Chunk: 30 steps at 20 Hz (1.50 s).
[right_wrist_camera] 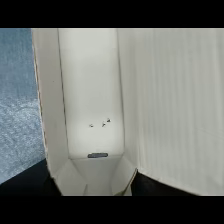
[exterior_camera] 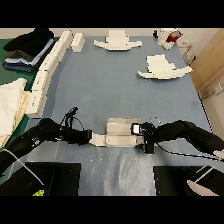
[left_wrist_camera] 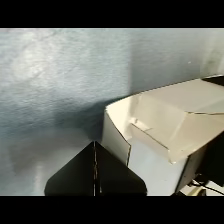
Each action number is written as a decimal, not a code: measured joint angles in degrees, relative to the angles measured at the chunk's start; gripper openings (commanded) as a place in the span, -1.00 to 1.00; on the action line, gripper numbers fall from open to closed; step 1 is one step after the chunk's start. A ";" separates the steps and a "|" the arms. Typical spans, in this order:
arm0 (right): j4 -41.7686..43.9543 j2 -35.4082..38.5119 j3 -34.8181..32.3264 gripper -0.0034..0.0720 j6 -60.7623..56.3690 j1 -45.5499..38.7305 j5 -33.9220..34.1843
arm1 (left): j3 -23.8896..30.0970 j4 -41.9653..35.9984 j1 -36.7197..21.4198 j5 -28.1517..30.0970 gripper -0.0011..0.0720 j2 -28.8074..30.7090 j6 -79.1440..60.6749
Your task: Fold the box.
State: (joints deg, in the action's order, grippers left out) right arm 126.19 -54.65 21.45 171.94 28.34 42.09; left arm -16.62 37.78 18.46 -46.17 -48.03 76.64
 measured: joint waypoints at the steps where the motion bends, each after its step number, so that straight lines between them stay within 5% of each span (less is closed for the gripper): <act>1: 0.00 0.00 0.00 0.22 0.00 0.00 0.00 | 0.02 -1.11 0.17 0.22 -0.93 -0.02 -0.70; 15: 0.00 0.00 0.00 0.22 0.00 0.00 0.00 | -0.42 -10.27 0.46 -3.80 -0.92 -0.11 -8.83; 16: 0.00 0.02 0.00 0.22 0.00 0.00 0.00 | -0.55 -10.86 0.46 -4.15 -0.64 -0.11 -9.18; 17: 0.00 0.00 0.00 0.22 0.00 0.00 0.00 | -0.66 -11.30 0.48 -4.35 0.19 -0.11 -9.46; 18: 0.00 0.00 0.00 0.22 0.00 0.00 0.00 | -0.76 -11.52 0.46 -4.52 0.38 -0.11 -9.60; 30: 0.00 0.02 0.00 0.22 0.00 0.00 0.00 | -1.95 -13.60 2.80 -2.01 0.38 -0.13 -9.35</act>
State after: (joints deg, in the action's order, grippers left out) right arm 126.19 -54.63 21.45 171.94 28.34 42.09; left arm -18.57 24.18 21.26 -48.18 -48.16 67.29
